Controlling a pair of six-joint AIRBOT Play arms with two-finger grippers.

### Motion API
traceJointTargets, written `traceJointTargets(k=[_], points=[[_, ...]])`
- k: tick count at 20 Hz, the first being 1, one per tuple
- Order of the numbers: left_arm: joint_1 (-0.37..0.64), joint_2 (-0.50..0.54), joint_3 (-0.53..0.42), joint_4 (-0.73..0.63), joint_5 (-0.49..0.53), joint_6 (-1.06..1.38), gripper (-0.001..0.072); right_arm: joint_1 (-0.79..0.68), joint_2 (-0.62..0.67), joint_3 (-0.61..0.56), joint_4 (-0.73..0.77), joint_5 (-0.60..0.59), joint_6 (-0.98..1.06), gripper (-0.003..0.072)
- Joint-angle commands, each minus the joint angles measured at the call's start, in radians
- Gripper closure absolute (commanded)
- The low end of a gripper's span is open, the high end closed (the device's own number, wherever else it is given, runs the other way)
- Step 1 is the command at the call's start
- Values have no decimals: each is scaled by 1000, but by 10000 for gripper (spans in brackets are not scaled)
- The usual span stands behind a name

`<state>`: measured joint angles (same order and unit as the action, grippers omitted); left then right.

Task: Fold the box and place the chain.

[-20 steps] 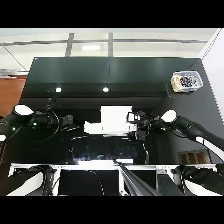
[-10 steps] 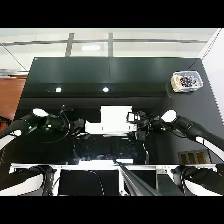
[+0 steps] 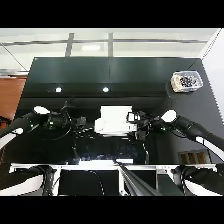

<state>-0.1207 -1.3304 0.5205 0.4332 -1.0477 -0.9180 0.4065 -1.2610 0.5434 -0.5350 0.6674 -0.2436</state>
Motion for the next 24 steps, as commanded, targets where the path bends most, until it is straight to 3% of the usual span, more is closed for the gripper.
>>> traceJointTargets(k=[1,10,11,12,13,20,24], points=[[-2,-1,20,-9,-26,32,-2,0,-1,-1,0,0,0,526],[-55,-1,70,-40,-119,32,26,0,-1,-1,0,0,0,526],[-80,-1,85,-38,-119,32,65,0,-1,-1,0,0,0,526],[-101,-1,101,-29,-119,32,154,0,-1,-1,0,0,0,526],[-120,-1,119,-16,-117,32,170,0,-1,-1,0,0,0,526],[-145,0,190,65,-121,-58,170,0,-1,-1,0,0,0,526],[-212,0,218,94,-87,-149,170,0,-1,-1,0,0,0,526]])
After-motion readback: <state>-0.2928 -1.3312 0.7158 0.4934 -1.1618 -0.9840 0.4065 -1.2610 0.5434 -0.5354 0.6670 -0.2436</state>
